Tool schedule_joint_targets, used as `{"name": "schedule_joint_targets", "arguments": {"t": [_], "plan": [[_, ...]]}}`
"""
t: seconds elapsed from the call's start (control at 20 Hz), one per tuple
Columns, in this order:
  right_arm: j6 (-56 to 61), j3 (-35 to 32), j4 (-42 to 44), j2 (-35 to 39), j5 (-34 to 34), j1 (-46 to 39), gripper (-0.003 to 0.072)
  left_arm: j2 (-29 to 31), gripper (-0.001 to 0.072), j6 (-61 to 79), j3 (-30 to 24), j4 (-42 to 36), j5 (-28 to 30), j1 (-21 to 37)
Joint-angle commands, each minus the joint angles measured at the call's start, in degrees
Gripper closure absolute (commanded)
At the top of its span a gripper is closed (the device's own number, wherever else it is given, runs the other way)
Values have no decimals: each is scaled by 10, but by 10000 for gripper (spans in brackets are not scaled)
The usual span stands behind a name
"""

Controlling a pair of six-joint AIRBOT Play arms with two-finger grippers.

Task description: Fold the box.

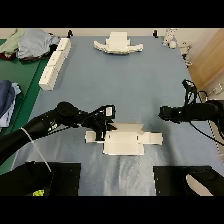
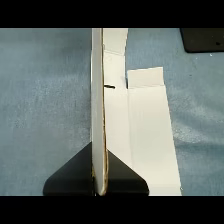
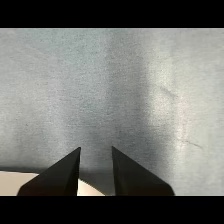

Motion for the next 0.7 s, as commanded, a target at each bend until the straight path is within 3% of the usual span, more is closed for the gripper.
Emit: {"name": "schedule_joint_targets", "arguments": {"t": [0.0, 0.65], "plan": [[0, 0, 0, 0, 0, 0, 386, 0, 698, 7, -9, 0, 4, -7], [0, 0, 6, 0, -1, 0, 385, -37, 696, 0, -9, 0, 14, -7]]}}
